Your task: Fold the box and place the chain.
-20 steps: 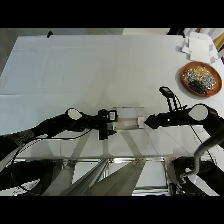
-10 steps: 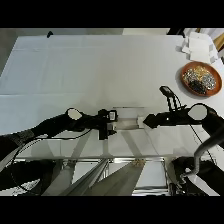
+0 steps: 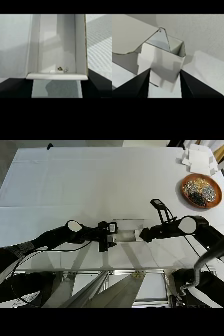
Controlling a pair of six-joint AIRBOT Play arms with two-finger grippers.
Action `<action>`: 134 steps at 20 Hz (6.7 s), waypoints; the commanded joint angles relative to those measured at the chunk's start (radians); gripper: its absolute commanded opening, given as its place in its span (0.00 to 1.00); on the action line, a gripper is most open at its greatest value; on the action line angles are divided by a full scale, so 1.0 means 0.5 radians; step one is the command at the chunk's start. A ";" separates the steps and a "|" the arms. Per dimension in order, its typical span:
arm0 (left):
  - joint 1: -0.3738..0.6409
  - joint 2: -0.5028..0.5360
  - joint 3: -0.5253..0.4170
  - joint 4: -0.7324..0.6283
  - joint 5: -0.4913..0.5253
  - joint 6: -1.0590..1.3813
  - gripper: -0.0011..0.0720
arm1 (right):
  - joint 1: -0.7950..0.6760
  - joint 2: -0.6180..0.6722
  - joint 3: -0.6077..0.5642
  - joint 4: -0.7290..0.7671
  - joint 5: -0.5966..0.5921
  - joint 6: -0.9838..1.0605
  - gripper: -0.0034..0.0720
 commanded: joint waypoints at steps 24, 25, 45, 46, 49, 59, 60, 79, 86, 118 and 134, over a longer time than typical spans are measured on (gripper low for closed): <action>0.002 0.001 0.000 0.001 0.000 0.001 0.58 | 0.491 -0.510 0.387 -0.602 0.184 0.678 0.66; 0.002 0.001 0.000 0.001 0.000 0.001 0.58 | 0.505 -0.529 0.394 -0.613 0.195 0.679 0.66; 0.002 0.001 0.000 0.001 0.000 0.000 0.58 | 0.597 -0.615 0.397 -0.786 0.188 0.832 0.29; 0.002 0.001 0.000 0.001 0.000 0.000 0.58 | 0.597 -0.602 0.397 -0.792 0.183 0.833 0.29; 0.002 0.001 0.000 0.001 0.000 0.000 0.58 | 0.549 -0.516 0.397 -0.800 0.156 0.833 0.31; 0.002 0.001 0.000 0.001 0.000 0.000 0.58 | 0.468 -0.447 0.397 -0.774 0.114 0.887 0.24; 0.002 0.001 0.000 0.001 0.000 0.000 0.58 | 0.468 -0.447 0.397 -0.774 0.114 0.887 0.21; 0.002 0.001 0.000 0.001 0.000 0.000 0.58 | 0.536 -0.612 0.397 -0.873 0.143 0.976 0.17; 0.002 0.001 0.000 0.001 0.000 0.000 0.58 | 0.536 -0.655 0.397 -0.873 0.151 0.977 0.09; 0.002 0.001 0.000 0.001 0.000 0.000 0.58 | -1.008 -0.380 1.028 -0.822 0.043 0.146 0.35; 0.002 0.001 0.000 0.001 0.000 0.000 0.58 | -1.704 -1.180 1.450 -0.835 -0.040 0.056 0.34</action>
